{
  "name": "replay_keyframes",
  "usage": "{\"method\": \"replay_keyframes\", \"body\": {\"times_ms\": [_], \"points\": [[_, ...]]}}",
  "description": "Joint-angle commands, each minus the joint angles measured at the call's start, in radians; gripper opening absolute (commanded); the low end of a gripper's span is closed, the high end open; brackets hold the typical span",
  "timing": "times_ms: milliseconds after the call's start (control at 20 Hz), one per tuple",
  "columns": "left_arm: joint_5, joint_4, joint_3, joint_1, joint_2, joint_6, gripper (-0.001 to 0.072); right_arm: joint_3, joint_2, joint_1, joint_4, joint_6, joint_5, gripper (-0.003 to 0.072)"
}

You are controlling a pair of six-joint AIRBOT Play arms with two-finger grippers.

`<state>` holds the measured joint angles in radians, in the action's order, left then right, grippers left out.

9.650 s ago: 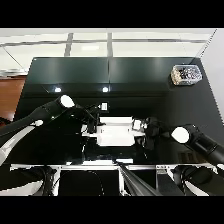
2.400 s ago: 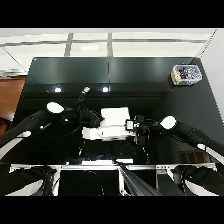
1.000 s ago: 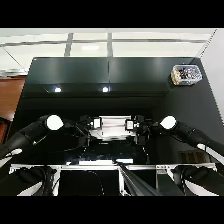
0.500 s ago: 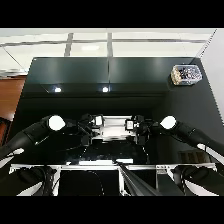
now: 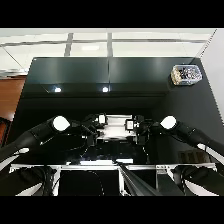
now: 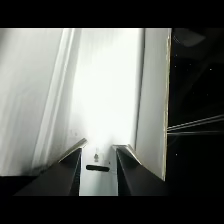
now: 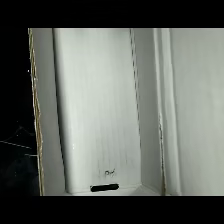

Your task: Fold the box and place the chain.

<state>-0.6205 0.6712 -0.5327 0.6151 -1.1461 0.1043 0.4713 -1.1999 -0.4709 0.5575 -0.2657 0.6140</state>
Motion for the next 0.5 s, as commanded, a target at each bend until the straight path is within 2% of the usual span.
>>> {"method": "replay_keyframes", "body": {"times_ms": [0,100,200,250,400,450], "points": [[0.045,-0.032,0.0,0.011,-0.009,-0.005,0.0263,-0.001,0.0,-0.001,0.0,0.0,-0.001,0.0233],[0.042,-0.032,0.0,0.011,-0.009,-0.005,0.0262,-0.001,0.0,-0.001,0.0,0.0,-0.001,0.0233],[0.032,-0.024,0.0,0.014,-0.009,-0.005,0.0054,-0.001,0.0,-0.001,0.0,0.0,-0.001,0.0233],[0.035,-0.024,0.002,0.018,-0.009,-0.005,0.0044,-0.001,0.0,-0.001,0.0,0.0,-0.001,0.0232],[0.039,-0.025,0.002,0.033,-0.009,-0.005,0.0053,-0.001,0.0,-0.001,0.0,0.0,-0.001,0.0232],[0.043,-0.025,0.002,0.033,-0.009,-0.005,0.0182,-0.001,0.0,-0.001,0.0,0.0,-0.001,0.0232]]}}
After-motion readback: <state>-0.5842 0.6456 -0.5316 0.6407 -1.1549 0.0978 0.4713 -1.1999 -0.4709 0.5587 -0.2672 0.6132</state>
